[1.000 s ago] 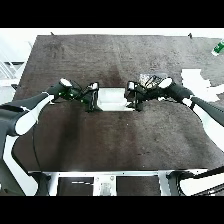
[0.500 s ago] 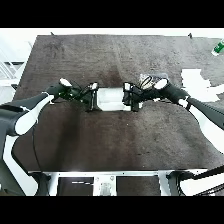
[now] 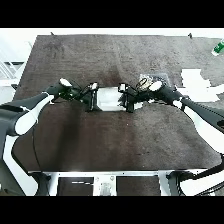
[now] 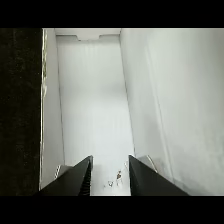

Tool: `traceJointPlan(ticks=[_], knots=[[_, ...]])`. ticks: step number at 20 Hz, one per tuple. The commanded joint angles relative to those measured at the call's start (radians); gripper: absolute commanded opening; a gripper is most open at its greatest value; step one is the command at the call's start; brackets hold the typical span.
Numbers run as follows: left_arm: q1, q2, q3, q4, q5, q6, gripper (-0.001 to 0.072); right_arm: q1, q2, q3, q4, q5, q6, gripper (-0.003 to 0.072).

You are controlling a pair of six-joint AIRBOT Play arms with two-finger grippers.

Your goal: Fold the box and place the chain.

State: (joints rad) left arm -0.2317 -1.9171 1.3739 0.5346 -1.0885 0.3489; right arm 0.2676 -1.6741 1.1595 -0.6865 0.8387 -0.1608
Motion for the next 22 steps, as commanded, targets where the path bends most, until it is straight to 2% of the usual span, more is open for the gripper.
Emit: traceJointPlan(ticks=[1,2,3,8,9,10,11,12,14,16,22], knots=[[0.0,0.0,0.0,0.0,-0.001,0.0,0.0616,0.002,-0.002,0.0,0.002,-0.013,-0.002,0.0342],[0.0,0.0,0.0,0.0,0.0,0.0,0.0616,0.002,-0.002,0.0,0.002,-0.013,-0.001,0.0493],[0.0,0.0,0.0,0.0,0.0,0.0,0.0617,0.003,-0.002,0.0,0.001,-0.013,-0.002,0.0544],[0.0,0.0,0.0,0.0,0.0,0.0,0.0616,0.003,-0.002,0.0,-0.029,-0.012,-0.001,0.0544],[0.0,0.0,0.0,0.0,0.0,0.0,0.0616,0.002,-0.002,0.0,-0.029,-0.012,0.0,0.05],[0.0,0.0,0.0,0.0,0.0,0.0,0.0616,0.002,0.001,0.0,-0.042,-0.011,0.008,0.0328],[0.0,0.0,0.0,0.0,0.0,0.0,0.0616,0.002,0.006,0.0,-0.077,-0.011,0.033,0.0199],[0.0,0.0,0.0,0.0,0.0,0.0,0.0617,0.003,0.016,0.0,-0.135,-0.011,0.083,0.0108],[0.0,0.0,0.0,0.0,0.004,0.0,0.0617,0.002,0.037,0.0,-0.244,0.001,0.198,0.0013],[0.0,0.0,0.0,-0.001,0.007,0.0,0.0617,-0.002,0.071,0.0,-0.32,0.016,0.304,0.0013],[0.0,0.0,0.0,-0.002,0.007,0.0,0.0617,-0.082,0.192,0.0,-0.318,0.111,0.446,0.0013]])
